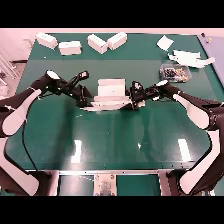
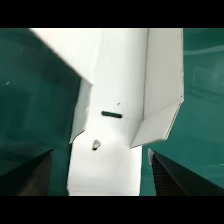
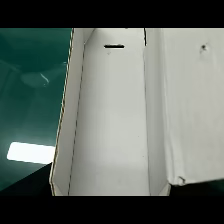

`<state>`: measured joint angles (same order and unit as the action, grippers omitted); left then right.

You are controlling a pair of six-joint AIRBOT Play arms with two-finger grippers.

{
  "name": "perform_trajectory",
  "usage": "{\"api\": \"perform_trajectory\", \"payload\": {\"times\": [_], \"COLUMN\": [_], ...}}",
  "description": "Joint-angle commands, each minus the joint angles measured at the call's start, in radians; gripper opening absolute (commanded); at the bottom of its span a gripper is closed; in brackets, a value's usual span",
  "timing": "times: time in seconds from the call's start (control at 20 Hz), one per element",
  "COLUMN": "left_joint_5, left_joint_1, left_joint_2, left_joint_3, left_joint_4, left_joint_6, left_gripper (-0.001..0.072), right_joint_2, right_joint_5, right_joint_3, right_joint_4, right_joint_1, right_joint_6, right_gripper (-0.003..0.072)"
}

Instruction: Fold the box and place the chain.

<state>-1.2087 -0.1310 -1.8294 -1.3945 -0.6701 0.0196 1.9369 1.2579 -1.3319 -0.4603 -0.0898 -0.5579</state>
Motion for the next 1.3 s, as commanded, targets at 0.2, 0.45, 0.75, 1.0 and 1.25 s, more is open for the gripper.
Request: {"api": "perform_trajectory", "payload": {"times": [0.2,0.45,0.75,1.0,1.25], "left_joint_5": [0.011,0.037,0.035,0.022,0.024], "left_joint_1": [-0.032,-0.046,-0.051,-0.051,-0.074], "left_joint_2": [0.0,-0.001,-0.001,-0.001,-0.006], "left_joint_3": [0.001,0.001,0.001,0.001,0.001], "left_joint_4": [-0.013,-0.012,-0.012,-0.01,0.004], "left_joint_6": [-0.028,-0.033,-0.06,-0.074,-0.075], "left_gripper": [0.072,0.072,0.0498,0.0414,0.0414], "right_joint_2": [0.0,0.0,0.0,0.0,0.0], "right_joint_5": [0.0,0.0,0.0,0.0,0.0], "right_joint_3": [0.0,0.0,0.0,0.0,0.0], "right_joint_4": [0.0,0.0,0.0,0.0,0.0], "right_joint_1": [0.0,0.0,0.0,0.0,0.0], "right_joint_6": [0.0,0.0,0.0,0.0,0.0], "right_gripper": [0.0569,0.0569,0.0569,0.0569,0.0569]}}
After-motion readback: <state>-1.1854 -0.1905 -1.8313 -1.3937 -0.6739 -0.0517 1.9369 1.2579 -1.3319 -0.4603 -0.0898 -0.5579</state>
